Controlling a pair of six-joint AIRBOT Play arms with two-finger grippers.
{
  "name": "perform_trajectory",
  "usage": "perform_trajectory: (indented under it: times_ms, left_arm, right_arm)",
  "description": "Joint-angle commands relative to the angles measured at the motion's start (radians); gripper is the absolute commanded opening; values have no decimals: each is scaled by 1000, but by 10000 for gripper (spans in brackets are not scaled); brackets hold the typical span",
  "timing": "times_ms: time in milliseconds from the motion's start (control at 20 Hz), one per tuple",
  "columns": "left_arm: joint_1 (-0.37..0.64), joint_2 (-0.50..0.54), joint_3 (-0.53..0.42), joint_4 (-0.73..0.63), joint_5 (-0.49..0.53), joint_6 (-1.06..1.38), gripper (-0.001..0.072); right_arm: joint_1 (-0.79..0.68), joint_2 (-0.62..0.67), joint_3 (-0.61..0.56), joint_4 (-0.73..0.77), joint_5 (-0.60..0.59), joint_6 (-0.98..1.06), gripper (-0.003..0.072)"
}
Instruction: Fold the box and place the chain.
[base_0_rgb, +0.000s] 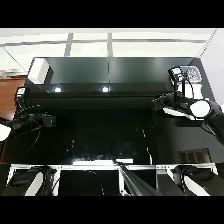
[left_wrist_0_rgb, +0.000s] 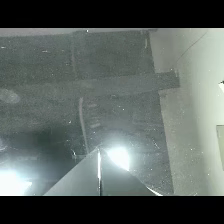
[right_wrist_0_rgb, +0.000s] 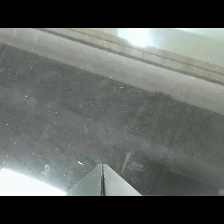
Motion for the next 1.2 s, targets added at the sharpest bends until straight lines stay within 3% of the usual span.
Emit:
perform_trajectory:
  times_ms: [0,450,600,650,700,800,950,1050,1150]
  left_arm:
    - [1,1,0,0,0,0,25]
    - [1,1,0,0,0,0,25]
    - [1,1,0,0,0,0,25]
    - [1,1,0,0,0,0,25]
    - [1,1,0,0,0,0,25]
    - [1,1,0,0,0,0,25]
    - [1,1,0,0,0,0,25]
    - [1,1,0,0,0,0,25]
    - [1,1,0,0,7,0,25]
  right_arm:
    - [1,0,0,0,0,0,10]
    - [1,-1,0,28,-6,0,10]
    - [1,-1,0,103,-159,0,12]
    - [-4,-1,0,102,-264,0,207]
    - [-21,-1,0,103,-367,1,689]
    - [-116,-1,6,97,-512,-1,711]
    - [-475,-15,32,107,-489,0,711]
    - [-774,-65,96,107,-338,5,706]
    - [-1025,-168,224,99,-98,4,706]
